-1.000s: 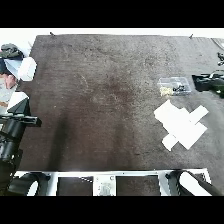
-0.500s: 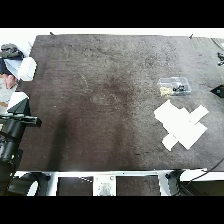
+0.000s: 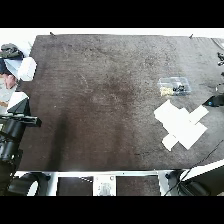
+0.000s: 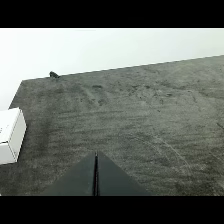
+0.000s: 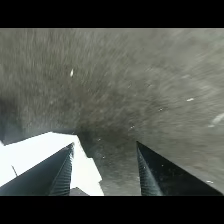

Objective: Fold the box and place the chain.

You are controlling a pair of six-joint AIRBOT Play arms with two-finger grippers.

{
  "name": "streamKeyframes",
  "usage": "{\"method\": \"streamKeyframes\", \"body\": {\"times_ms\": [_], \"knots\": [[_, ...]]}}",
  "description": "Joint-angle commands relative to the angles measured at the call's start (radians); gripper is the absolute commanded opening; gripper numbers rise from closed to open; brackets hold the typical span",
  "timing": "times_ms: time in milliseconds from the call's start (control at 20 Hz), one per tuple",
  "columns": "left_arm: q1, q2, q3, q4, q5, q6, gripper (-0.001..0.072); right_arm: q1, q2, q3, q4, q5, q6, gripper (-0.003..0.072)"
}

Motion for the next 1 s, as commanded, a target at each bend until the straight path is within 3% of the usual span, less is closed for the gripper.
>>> {"method": "streamKeyframes", "body": {"times_ms": [0, 950], "knots": [[0.000, 0.000, 0.001, 0.000, 0.000, 0.000, 0.0011, 0.000, -0.050, 0.014, 0.005, 0.082, -0.019, 0.0432], [0.000, 0.000, 0.001, 0.000, 0.000, 0.000, 0.0011, 0.000, -0.060, -0.035, 0.046, 0.211, -0.029, 0.0428]]}}
